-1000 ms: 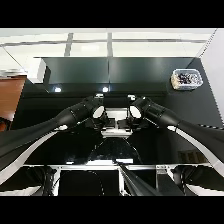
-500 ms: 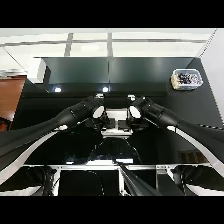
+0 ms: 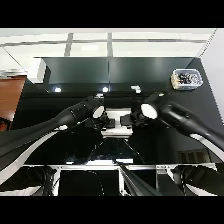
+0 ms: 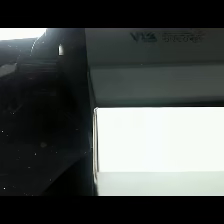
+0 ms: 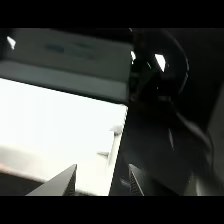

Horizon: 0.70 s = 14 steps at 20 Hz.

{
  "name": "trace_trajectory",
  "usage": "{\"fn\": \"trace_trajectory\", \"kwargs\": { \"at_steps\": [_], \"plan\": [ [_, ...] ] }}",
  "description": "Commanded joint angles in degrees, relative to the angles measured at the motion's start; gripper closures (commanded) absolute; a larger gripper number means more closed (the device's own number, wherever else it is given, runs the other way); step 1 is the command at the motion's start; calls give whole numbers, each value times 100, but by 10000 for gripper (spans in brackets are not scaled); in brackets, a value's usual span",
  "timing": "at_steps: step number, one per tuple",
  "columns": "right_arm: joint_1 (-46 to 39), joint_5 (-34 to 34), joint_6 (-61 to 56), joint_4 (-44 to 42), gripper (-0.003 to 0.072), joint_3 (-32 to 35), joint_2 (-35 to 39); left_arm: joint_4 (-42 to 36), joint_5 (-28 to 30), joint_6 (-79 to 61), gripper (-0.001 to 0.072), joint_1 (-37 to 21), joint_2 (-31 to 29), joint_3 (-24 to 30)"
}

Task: Fold the box and place the chain.

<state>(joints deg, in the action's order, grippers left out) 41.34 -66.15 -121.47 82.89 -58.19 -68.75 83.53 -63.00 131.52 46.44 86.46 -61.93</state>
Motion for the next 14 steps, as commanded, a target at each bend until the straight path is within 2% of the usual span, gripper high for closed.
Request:
{"fn": "trace_trajectory", "kwargs": {
  "at_steps": [1,4,6,7,8,9,12,14],
  "plan": [
    [-214,-66,72,863,305,-4,763,0,-9,4,685,-4,-4,-2],
    [-634,-35,245,2859,305,39,841,0,-13,4,685,-4,-4,-2],
    [-1143,337,282,3532,305,136,841,-2,-4,4,685,-4,-4,-2],
    [-1510,619,264,3554,303,195,835,-2,-7,4,685,-4,-4,-2],
    [-1878,973,199,3539,239,278,815,-2,-7,4,685,-4,-4,-2],
    [-2258,1322,173,3418,-34,365,774,-2,-7,4,685,-4,-4,-2],
    [-3464,2155,175,2293,-34,417,372,-2,-7,4,685,-4,-4,-2],
    [-4083,2424,177,1827,-34,153,-15,0,-17,4,685,-4,-4,-2]
  ]
}}
